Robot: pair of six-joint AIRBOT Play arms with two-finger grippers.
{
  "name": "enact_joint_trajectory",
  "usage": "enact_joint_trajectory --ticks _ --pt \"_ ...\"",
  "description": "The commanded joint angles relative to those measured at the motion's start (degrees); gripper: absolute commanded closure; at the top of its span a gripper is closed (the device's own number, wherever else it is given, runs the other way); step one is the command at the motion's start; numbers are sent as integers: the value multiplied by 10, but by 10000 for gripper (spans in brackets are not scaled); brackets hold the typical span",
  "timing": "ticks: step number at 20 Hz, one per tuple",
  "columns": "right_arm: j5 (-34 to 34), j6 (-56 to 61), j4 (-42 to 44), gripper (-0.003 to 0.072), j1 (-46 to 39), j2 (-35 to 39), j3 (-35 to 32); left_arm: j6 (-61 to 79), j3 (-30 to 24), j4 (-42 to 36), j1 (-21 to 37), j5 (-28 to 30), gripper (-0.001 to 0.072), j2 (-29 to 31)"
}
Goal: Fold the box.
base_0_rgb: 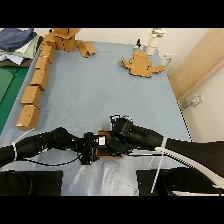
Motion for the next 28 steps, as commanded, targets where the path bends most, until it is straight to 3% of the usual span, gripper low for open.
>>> enact_joint_trajectory --ticks 1,7,10,16,19,21,22,23,28 --pt "-10 1 -8 301 0 35 0 0 0 0 0 0 100 0" --pt "-75 1 -51 310 -1 123 0 0 0 0 0 0 100 0" --pt "-84 -16 -78 394 -14 174 -2 0 0 0 0 0 100 0" --pt "-77 -104 -64 394 -106 209 -8 0 0 0 0 0 100 0" --pt "-36 -147 -10 392 -133 209 -34 0 0 0 0 0 100 0" --pt "9 -153 31 381 -134 209 -51 0 0 0 0 0 100 0" --pt "29 -153 53 337 -134 209 -57 0 0 0 0 0 100 0" --pt "45 -153 76 230 -134 209 -64 0 0 0 0 0 100 0" --pt "65 -117 115 239 -130 195 -88 0 0 0 0 0 100 0"
